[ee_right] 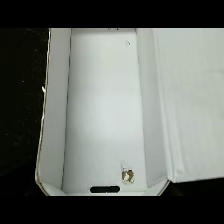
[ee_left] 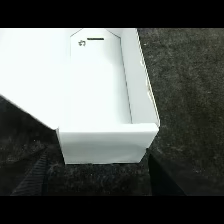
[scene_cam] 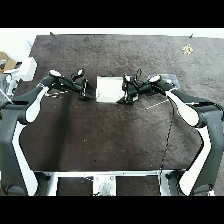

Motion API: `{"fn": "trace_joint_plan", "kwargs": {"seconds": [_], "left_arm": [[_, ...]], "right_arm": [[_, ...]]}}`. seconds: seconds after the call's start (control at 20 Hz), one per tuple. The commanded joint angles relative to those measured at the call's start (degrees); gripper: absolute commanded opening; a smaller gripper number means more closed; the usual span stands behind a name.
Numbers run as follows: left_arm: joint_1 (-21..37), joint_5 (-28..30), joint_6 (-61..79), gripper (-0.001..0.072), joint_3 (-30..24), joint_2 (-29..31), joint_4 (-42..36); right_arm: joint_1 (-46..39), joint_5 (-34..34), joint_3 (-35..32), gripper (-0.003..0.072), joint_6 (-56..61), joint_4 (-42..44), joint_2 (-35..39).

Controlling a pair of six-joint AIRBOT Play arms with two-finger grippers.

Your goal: Fold the box and place the chain.

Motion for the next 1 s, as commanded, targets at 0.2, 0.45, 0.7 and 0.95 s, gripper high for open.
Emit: {"fn": "trace_joint_plan", "kwargs": {"seconds": [0.2,0.45,0.7,0.95], "left_arm": [[-0.79,-0.79,0.02,0.0720,-0.02,-0.17,-0.42],[-1.68,1.01,0.04,0.0720,-0.02,-0.94,-1.05],[-4.24,4.44,0.09,0.0720,-0.02,-1.64,-2.29],[-4.46,5.86,0.04,0.0720,-0.02,-1.64,-1.57]], "right_arm": [[0.00,0.00,-0.02,0.0244,-0.02,0.00,0.02],[0.00,0.00,-0.02,0.0244,-0.02,0.00,0.02],[0.02,0.00,-0.02,0.0244,-0.02,0.00,0.02],[0.02,0.00,-0.02,0.0243,-0.02,0.00,0.02]]}}
